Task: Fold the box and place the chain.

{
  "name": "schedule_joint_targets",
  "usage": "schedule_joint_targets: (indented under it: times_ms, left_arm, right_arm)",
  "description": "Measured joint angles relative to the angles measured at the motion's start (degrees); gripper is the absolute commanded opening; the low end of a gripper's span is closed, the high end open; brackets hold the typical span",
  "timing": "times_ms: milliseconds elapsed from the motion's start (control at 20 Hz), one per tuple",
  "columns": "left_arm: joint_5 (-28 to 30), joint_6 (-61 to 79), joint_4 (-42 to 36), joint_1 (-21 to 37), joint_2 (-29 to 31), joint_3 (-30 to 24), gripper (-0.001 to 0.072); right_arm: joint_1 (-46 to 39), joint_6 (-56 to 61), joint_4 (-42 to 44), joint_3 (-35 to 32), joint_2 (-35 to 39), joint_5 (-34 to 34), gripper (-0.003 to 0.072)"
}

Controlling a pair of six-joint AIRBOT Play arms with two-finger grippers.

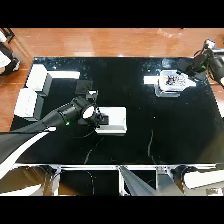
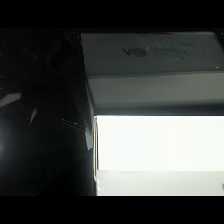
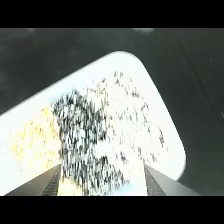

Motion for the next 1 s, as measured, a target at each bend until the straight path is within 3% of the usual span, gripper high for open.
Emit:
schedule_joint_targets:
  times_ms: [300, 1000]
  left_arm:
    - [0.0, 0.0, -0.2, 0.0, 0.0, 0.0, 0.0022]
    - [0.2, 0.0, -0.2, 0.0, 0.0, 0.0, 0.0022]
  right_arm:
    - [-0.6, -0.4, -2.5, 7.0, -8.0, -3.9, 0.0574]
    - [-0.7, -0.3, -4.7, 8.3, -12.3, -5.2, 0.0573]
